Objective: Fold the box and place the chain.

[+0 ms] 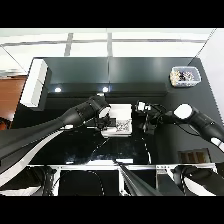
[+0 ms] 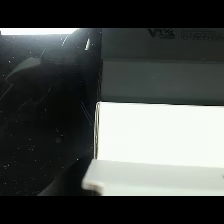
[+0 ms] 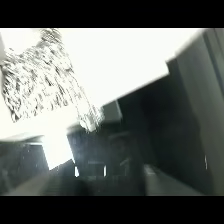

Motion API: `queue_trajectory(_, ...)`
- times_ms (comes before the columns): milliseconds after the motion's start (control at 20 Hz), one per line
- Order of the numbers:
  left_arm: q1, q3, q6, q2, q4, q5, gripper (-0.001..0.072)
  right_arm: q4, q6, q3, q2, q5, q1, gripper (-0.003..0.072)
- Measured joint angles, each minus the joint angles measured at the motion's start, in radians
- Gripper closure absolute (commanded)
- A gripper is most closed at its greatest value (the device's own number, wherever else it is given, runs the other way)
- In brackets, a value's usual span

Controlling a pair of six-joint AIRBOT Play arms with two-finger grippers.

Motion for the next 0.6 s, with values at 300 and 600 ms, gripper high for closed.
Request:
queue_trajectory(300, 0.000, 0.000, 0.000, 0.000, 0.000, -0.001, 0.0681, 0.089, -0.166, 0.040, -0.086, 0.021, 0.012, 0.0219)
queue_trajectory(600, 0.000, 0.000, 0.002, 0.000, 0.001, -0.005, 0.0681, 0.122, -0.211, 0.046, -0.107, 0.023, 0.043, 0.0629)
